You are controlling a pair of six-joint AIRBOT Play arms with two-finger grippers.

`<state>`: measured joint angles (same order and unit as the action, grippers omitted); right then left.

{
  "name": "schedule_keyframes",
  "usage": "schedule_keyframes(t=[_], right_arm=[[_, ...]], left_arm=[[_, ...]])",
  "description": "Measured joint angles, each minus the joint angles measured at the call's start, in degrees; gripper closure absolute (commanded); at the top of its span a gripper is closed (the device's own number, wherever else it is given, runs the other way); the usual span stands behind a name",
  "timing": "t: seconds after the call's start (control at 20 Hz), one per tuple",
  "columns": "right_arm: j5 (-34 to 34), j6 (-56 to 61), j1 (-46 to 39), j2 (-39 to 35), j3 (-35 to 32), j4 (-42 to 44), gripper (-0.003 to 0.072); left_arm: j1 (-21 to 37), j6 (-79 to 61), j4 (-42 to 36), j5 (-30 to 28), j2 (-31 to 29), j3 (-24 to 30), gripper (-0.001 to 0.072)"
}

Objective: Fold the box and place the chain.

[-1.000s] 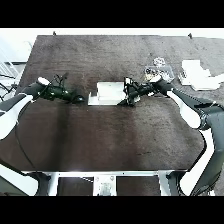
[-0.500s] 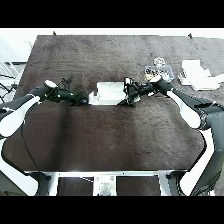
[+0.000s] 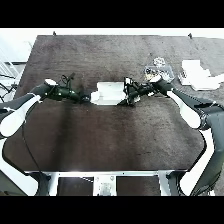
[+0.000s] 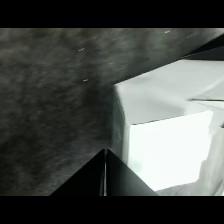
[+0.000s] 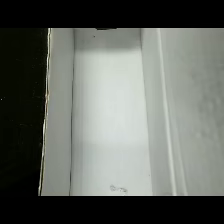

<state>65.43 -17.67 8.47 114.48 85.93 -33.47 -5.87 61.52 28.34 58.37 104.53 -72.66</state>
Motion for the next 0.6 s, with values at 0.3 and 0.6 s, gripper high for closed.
schedule_keyframes(t=[0.3, 0.6], right_arm=[[0.0, 0.0, 0.0, 0.0, 0.0, 0.0, 0.0097], [0.0, 0.0, 0.0, 0.0, 0.0, 0.0, 0.0096]], left_arm=[[0.0, -2.2, -1.9, 0.9, -0.8, -0.7, 0.0572], [0.0, -4.3, -4.5, 2.3, -0.9, -0.9, 0.0512]])
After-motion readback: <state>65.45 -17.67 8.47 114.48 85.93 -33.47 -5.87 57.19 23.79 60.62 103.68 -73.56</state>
